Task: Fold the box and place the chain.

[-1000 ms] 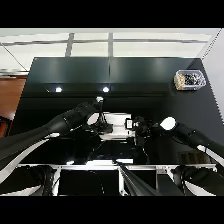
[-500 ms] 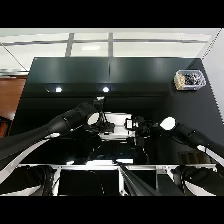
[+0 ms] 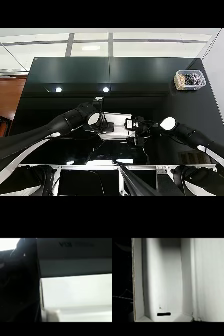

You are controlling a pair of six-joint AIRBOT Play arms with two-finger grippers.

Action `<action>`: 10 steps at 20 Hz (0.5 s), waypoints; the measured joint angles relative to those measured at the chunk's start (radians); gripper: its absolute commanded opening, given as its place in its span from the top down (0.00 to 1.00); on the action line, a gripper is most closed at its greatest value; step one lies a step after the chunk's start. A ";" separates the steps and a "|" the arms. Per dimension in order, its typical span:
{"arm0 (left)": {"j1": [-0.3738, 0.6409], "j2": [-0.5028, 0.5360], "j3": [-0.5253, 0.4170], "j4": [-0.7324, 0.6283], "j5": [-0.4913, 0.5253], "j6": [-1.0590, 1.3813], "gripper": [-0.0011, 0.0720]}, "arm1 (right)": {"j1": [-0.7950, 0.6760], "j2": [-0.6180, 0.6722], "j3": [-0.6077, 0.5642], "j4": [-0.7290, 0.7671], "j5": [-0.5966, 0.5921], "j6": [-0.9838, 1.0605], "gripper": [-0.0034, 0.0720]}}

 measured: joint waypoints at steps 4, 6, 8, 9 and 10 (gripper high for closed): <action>0.000 -0.003 0.000 0.008 -0.006 0.000 0.95 | 0.000 0.000 0.000 0.002 -0.002 0.001 0.78; -0.001 -0.003 0.000 0.007 -0.006 0.002 0.95 | 0.000 0.000 0.000 0.002 -0.002 0.002 0.40; -0.001 -0.003 0.000 0.007 -0.006 0.006 0.95 | 0.000 0.001 0.000 -0.001 -0.006 0.013 0.19; -0.001 -0.003 0.000 0.006 -0.005 0.007 0.95 | -0.001 0.005 0.000 -0.006 -0.010 0.021 0.19; -0.001 -0.003 0.000 0.003 -0.002 0.007 0.95 | -0.004 0.012 0.000 -0.016 -0.010 0.027 0.19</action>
